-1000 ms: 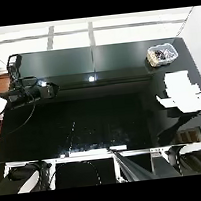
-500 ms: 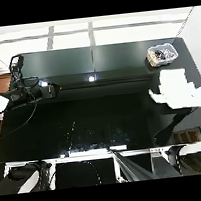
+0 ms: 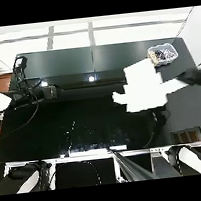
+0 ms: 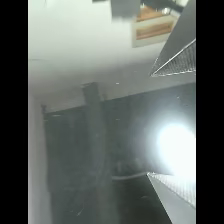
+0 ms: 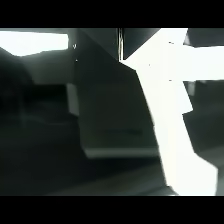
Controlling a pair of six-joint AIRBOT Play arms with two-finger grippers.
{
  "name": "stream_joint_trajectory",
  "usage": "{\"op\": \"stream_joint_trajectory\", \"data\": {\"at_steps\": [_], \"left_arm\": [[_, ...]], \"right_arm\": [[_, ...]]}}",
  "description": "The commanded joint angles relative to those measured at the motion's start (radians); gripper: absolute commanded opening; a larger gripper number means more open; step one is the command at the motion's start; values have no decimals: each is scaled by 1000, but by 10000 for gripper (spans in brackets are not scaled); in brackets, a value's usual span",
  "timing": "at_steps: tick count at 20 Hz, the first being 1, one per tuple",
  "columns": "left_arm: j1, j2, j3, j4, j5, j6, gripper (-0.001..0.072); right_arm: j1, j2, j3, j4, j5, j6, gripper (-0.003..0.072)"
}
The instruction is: Fold the box and place the chain.
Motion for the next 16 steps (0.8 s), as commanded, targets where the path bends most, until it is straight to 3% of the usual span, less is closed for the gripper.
{"op": "stream_joint_trajectory", "data": {"at_steps": [1, 3, 6, 9, 12, 16], "left_arm": [[-1, -56, 0, -39, -21, 3, 712], [-1, -103, 0, -83, -23, 28, 712], [-1, -156, 0, -227, -35, 114, 711], [-5, -209, 6, -428, -50, 265, 711], [-19, -338, 77, -505, -90, 404, 711], [-25, -585, 227, -610, -328, 427, 711]], "right_arm": [[217, 132, -245, 207, -264, 32, 21], [372, 123, -316, 256, -402, 34, 21], [548, 111, -346, 257, -520, 66, 21], [646, 94, -351, 257, -556, 83, 21], [693, 83, -351, 257, -562, 83, 21], [724, 81, -351, 258, -583, 83, 22]]}}
